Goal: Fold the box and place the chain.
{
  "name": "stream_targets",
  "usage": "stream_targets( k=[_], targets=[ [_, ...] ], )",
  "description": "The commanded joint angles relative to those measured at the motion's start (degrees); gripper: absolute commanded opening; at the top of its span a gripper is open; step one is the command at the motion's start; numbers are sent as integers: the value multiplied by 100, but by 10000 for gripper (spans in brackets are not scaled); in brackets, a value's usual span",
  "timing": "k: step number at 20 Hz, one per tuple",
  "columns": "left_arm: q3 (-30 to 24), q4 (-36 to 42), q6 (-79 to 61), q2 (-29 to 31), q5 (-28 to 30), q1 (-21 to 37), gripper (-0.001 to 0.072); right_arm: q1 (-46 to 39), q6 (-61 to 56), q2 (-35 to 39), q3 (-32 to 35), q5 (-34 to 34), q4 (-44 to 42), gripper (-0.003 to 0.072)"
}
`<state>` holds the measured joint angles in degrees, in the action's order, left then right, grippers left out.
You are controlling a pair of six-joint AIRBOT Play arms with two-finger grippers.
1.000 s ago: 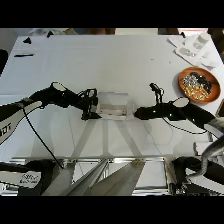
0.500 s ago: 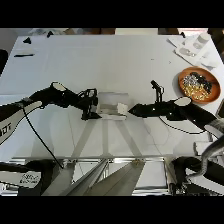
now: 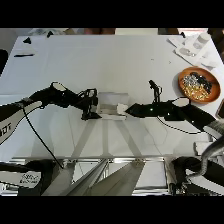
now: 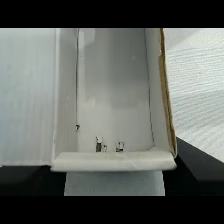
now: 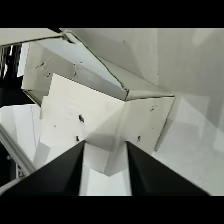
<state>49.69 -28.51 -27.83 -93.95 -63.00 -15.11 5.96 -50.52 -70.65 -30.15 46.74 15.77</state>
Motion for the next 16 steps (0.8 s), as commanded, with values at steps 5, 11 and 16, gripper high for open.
stream_targets(
  k=[5, 11, 16],
  targets=[
    [2, 0, -2, -2, 0, 0, 318, 153, -7, 7, -9, -424, -127, 434],
    [2, 0, -2, -2, 0, 0, 318, 662, -17, 4, -11, -1069, -111, 434],
    [2, 0, 0, -2, 0, 0, 318, 979, -208, 4, -348, -1419, 752, 433]
  ],
)
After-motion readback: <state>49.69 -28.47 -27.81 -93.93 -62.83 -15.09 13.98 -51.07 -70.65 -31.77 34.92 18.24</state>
